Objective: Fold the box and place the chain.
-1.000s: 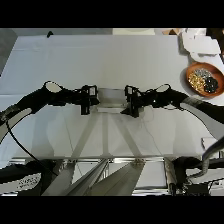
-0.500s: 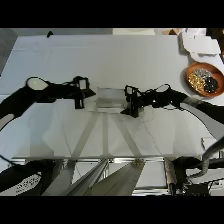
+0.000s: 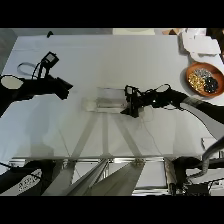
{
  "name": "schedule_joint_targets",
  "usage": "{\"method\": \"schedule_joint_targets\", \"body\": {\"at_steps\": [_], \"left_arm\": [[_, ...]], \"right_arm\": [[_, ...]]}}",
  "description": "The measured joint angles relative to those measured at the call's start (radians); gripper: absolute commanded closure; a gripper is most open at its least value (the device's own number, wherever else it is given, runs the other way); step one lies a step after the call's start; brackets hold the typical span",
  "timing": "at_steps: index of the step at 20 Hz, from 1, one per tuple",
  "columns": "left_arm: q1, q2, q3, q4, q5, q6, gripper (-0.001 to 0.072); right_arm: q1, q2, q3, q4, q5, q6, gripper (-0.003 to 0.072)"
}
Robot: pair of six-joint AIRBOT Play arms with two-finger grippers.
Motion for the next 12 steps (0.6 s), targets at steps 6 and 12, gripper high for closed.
{"method": "schedule_joint_targets", "body": {"at_steps": [6, 12], "left_arm": [[0.005, -0.142, -0.001, 0.091, -0.09, -0.379, 0.0704], [-0.085, -0.227, -0.001, 0.075, -0.147, -0.46, 0.0703]], "right_arm": [[0.0, 0.0, 0.0, 0.0, 0.0, 0.0, 0.024], [0.0, 0.0, 0.0, 0.0, 0.0, 0.0, 0.024]]}}
